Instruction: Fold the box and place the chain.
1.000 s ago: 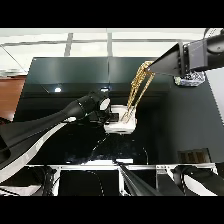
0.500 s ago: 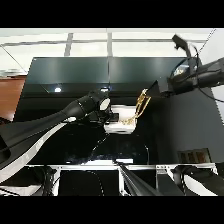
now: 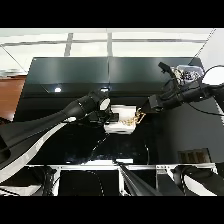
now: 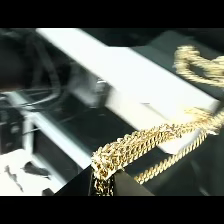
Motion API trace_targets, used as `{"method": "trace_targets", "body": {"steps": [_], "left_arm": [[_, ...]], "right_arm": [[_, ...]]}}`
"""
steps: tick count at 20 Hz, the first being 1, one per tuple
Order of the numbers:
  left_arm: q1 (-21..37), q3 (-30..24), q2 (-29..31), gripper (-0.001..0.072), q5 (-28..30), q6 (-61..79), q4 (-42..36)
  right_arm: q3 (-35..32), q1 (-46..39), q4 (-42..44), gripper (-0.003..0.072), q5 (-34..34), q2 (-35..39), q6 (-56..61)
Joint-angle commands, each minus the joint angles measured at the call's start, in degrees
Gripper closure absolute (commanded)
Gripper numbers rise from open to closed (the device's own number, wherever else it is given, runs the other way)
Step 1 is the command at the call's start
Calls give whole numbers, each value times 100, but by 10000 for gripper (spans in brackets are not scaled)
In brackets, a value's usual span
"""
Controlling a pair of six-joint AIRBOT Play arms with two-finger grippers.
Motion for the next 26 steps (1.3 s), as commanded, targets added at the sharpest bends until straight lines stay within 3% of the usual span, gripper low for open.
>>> {"method": "trace_targets", "body": {"steps": [1, 5, 9, 12, 13, 14, 19, 22, 23, 24, 25, 26], "left_arm": [[4, 2, -2, 680, 0, 2, 2], [4, 2, -2, 680, -4, 2, 2], [4, 2, -2, 680, 15, 2, 2], [4, 2, -2, 680, 11, 2, 0], [4, 2, -2, 680, 11, 2, 2], [4, 2, -2, 680, 11, 2, 2], [4, 2, -2, 680, 11, 2, 0], [4, 2, -2, 680, -2, 2, 2], [4, 2, -2, 680, -4, 2, 2], [4, 2, -2, 680, -4, 2, 0], [4, 2, -2, 680, -4, 2, 0], [4, 2, -2, 680, -7, 2, 0]], "right_arm": [[-79, 101, 761, 671, -90, 4, -275], [-369, 313, 380, 670, -708, -13, -221], [-1250, 673, 417, 667, -2002, -151, -236], [-1318, 866, 413, 652, -2256, -293, -273], [-1316, 852, 415, 493, -2258, -291, -267], [-1314, 776, 413, 386, -2186, -291, -271], [-1311, -557, 238, 388, -1099, 46, -649], [-1458, -1115, -848, 387, -953, 433, -1440], [-1613, -1097, -1106, 331, -1137, 472, -1856], [-1825, -1038, -1178, 63, -1449, 461, -2238], [-2050, -920, -1174, -34, -1886, 457, -2776], [-2249, -734, -1176, -34, -2306, 457, -3508]]}}
